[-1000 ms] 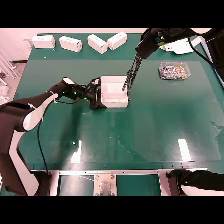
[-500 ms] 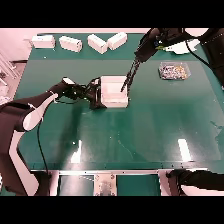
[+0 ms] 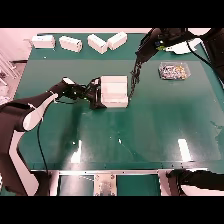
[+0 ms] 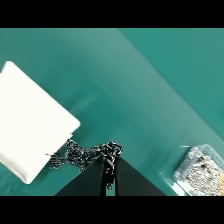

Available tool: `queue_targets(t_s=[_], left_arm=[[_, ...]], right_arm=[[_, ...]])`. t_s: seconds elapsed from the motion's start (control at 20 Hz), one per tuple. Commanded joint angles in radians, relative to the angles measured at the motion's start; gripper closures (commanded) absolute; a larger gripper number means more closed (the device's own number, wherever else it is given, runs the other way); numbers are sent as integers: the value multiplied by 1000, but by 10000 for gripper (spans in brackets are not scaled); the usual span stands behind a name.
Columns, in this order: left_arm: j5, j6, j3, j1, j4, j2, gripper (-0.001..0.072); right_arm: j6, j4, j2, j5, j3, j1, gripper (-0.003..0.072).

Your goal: Fold the box and place the chain.

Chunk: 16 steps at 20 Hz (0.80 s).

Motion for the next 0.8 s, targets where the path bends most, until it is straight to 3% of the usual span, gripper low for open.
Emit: queue_targets(t_s=[0.0, 0.15, 0.5, 0.55, 0.7, 0.75], left_arm=[[0, 0, 0, 0, 0, 1, 125], [0, 0, 0, 0, 0, 1, 125], [0, 0, 0, 0, 0, 1, 125], [0, 0, 0, 0, 0, 1, 125], [0, 0, 0, 0, 0, 1, 125], [0, 0, 0, 0, 0, 1, 125]], right_arm=[[-14, 111, 0, 4, -23, -1, 678], [-19, 192, -3, -10, -107, -1, 678], [-19, 253, -5, -264, -392, -1, 675], [-19, 247, -5, -282, -412, -1, 633], [-19, 243, -5, -290, -428, -25, 260], [-25, 239, -4, -289, -428, -37, 248]])
